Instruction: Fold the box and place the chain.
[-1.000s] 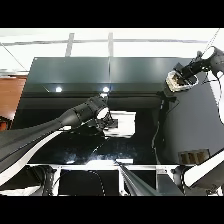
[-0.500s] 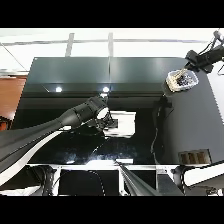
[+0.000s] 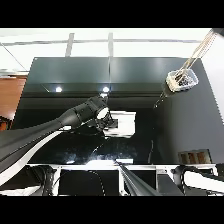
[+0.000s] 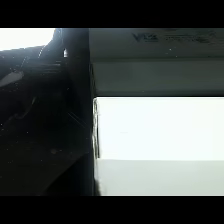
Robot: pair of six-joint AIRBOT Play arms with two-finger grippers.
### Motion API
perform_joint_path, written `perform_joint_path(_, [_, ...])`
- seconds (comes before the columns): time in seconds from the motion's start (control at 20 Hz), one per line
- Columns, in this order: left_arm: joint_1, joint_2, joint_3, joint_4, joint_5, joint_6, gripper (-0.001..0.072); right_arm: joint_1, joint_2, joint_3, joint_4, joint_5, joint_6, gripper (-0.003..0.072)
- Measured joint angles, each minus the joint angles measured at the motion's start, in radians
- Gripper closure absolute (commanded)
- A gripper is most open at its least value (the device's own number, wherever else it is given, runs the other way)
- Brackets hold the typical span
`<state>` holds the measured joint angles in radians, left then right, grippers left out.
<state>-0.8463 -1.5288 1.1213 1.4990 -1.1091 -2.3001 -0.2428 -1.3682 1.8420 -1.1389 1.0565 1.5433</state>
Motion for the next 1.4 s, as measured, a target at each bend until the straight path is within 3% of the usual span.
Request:
perform_joint_path(0.4, [0.0,0.0,0.0,0.0,0.0,0.0,0.0683,0.0,0.196,0.07,0.124,-0.017,-0.099,0.0682])
perform_joint_path(0.55, [0.0,0.0,0.0,0.0,0.0,0.0,0.0683,0.0,0.243,0.075,0.21,0.065,-0.153,0.0681])
perform_joint_path(0.7, [0.0,0.0,0.0,0.0,0.0,0.0,0.0683,0.004,0.262,0.066,0.285,0.228,-0.203,0.068])
perform_joint_path(1.0, [0.0,0.0,0.0,0.0,0.001,0.0,0.0683,0.083,0.353,-0.153,0.357,0.404,-0.286,0.068])
perform_joint_path(1.2, [0.0,0.0,0.0,0.0,0.001,0.0,0.0683,0.119,0.402,-0.334,0.381,0.434,-0.309,0.0681])
perform_joint_path(1.4, [0.0,0.0,0.0,0.001,0.002,0.0,0.0683,0.129,0.419,-0.43,0.454,0.44,-0.337,0.0681])
